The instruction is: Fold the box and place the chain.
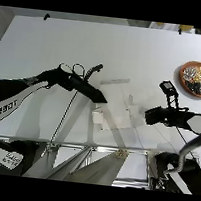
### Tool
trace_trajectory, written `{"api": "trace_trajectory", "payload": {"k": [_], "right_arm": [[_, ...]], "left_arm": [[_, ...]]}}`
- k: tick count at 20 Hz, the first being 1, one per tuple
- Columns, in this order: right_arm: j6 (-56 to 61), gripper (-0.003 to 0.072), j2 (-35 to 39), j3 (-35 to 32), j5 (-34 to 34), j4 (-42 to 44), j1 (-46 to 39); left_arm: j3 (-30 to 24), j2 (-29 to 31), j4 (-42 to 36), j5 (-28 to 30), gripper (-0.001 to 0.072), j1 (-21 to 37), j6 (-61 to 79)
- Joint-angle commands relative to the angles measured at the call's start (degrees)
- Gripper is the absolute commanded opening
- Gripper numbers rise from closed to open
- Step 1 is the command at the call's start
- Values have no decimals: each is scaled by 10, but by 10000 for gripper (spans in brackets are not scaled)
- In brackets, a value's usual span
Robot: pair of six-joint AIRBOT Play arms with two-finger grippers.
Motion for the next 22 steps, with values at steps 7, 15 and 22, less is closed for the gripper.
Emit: {"api": "trace_trajectory", "payload": {"k": [7,15,22], "right_arm": [[-2,164,14,3,22,9,1],[-4,408,61,69,47,-44,0],[-3,406,65,69,46,-35,0]], "left_arm": [[3,19,11,7,1,-10,134],[10,87,137,118,-4,-100,178],[-5,73,98,239,-2,-158,240]]}}
